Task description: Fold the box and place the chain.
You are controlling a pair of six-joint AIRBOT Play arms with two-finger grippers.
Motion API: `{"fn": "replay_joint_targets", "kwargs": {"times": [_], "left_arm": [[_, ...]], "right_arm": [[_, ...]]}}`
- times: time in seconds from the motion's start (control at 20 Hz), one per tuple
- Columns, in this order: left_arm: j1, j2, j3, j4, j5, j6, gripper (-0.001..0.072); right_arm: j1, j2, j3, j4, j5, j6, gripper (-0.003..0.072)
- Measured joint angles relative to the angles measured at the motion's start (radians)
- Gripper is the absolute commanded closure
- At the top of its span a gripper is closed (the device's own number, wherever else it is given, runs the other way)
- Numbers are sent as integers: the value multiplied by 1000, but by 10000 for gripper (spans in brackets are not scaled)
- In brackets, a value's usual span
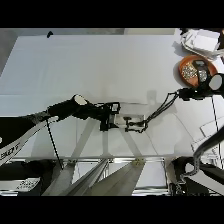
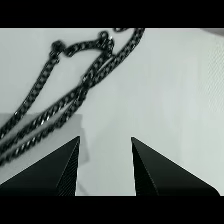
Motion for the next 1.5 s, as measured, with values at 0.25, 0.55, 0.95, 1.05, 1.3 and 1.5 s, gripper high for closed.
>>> {"fn": "replay_joint_targets", "kwargs": {"times": [0.25,0.55,0.95,1.05,1.3,1.5], "left_arm": [[0,0,0,0,0,0,377],[0,0,0,0,0,0,377],[0,0,0,0,0,0,377],[0,0,0,0,0,0,377],[0,0,0,0,0,0,377],[0,0,0,0,0,0,377]], "right_arm": [[-10,-166,103,-12,-32,-46,316],[-12,-266,139,5,-65,-205,324],[-12,-334,145,31,-114,-294,406],[-12,-347,146,40,-122,-298,513],[-12,-359,146,42,-111,-304,675],[-12,-336,143,36,-116,-309,676]]}}
